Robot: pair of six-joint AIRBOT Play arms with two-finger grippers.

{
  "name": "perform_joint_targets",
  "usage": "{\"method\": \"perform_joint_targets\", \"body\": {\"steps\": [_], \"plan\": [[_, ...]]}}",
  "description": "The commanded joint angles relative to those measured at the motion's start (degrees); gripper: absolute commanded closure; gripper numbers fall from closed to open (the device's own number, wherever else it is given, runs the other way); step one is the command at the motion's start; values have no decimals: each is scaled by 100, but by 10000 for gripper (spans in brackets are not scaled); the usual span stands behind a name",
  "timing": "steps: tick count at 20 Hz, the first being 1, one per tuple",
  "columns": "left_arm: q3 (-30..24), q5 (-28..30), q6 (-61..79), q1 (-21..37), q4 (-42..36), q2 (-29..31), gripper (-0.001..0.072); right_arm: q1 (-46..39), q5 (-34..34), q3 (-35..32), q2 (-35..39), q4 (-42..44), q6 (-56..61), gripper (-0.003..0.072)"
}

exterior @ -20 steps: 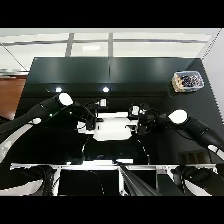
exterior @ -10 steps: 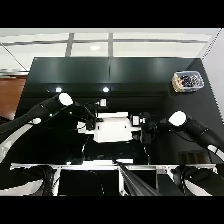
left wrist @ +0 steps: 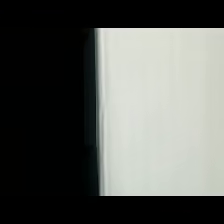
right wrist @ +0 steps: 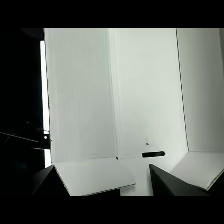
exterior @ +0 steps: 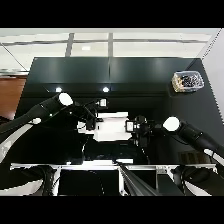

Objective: Fold the box and place the chain.

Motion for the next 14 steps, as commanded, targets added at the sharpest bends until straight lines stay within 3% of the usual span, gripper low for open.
{"method": "perform_joint_targets", "body": {"steps": [1,6,8,14], "plan": [[-2,0,-2,-2,0,-2,685,-66,153,-7,-2,-114,83,-17],[-2,0,-4,-2,0,-2,685,181,-546,-50,-164,1237,83,-17],[-2,-9,-2,-2,0,-2,685,186,-811,2,-131,1318,76,-17],[-2,-13,-4,-2,0,-2,685,-295,-599,251,-2,1104,0,-17]]}}
